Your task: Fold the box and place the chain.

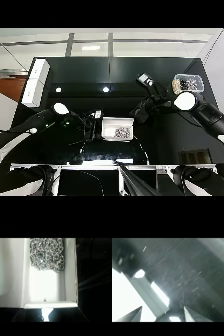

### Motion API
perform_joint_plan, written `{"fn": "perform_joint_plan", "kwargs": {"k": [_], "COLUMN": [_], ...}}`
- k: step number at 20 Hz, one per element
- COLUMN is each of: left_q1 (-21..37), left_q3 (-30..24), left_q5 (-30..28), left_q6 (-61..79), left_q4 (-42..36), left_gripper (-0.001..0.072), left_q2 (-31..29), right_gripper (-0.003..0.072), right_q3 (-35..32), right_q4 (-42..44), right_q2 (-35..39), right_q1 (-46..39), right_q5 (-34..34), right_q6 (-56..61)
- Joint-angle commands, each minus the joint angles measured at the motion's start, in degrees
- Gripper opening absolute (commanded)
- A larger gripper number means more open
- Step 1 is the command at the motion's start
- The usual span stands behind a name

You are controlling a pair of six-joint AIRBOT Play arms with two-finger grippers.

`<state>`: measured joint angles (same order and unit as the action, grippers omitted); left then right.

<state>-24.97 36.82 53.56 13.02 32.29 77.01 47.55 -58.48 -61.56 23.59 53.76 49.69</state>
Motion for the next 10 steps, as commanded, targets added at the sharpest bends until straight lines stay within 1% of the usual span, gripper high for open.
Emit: {"fn": "perform_joint_plan", "kwargs": {"k": [1,4,8,10], "left_q1": [0.0,0.0,0.0,0.0], "left_q3": [0.02,0.02,0.02,0.02], "left_q5": [0.0,0.0,0.0,0.0], "left_q6": [0.02,0.02,0.02,0.02], "left_q4": [0.04,0.07,0.04,0.07], "left_gripper": [0.0499,0.0498,0.0498,0.0498], "left_q2": [0.04,0.04,0.04,0.04], "right_gripper": [0.0716,0.0716,0.0715,0.0715], "right_q3": [0.28,0.24,-0.22,-1.33], "right_q4": [-0.22,0.24,6.16,8.15], "right_q2": [-0.31,-0.31,-0.42,-0.44], "right_q1": [0.0,0.15,0.15,0.15], "right_q5": [7.34,5.97,5.22,6.51], "right_q6": [-7.32,-14.32,-24.17,-25.92]}}
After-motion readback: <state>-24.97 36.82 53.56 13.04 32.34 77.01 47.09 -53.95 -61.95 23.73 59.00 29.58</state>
